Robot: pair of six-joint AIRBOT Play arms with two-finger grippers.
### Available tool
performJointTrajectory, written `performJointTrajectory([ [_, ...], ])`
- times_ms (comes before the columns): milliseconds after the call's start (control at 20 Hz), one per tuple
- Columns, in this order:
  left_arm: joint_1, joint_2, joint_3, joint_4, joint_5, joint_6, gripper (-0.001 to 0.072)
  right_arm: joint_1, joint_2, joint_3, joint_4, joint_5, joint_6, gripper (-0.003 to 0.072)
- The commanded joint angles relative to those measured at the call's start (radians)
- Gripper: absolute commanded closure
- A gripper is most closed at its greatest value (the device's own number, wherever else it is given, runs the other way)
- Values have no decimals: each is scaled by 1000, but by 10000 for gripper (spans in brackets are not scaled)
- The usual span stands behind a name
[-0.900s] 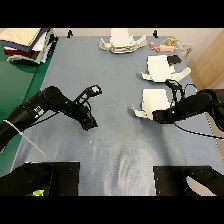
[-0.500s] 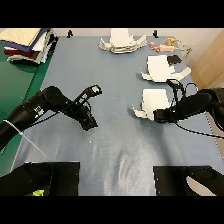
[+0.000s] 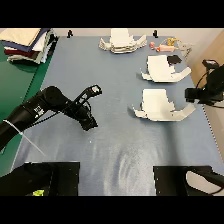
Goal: Fold the box.
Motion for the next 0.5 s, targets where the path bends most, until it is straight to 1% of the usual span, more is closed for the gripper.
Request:
performJointTrajectory([
  [0,1,1,0,0,0,0,229,-146,-189,158,55,-40,-151,153],
  [150,1,1,0,0,0,0,229,-184,-364,309,190,-127,-262,154],
  [250,1,1,0,0,0,0,229,-186,-466,407,232,-215,-269,153],
  [350,1,1,0,0,0,0,230,-186,-532,454,239,-275,-269,159],
  [450,1,1,0,0,0,0,229,-186,-569,456,217,-317,-265,159],
])
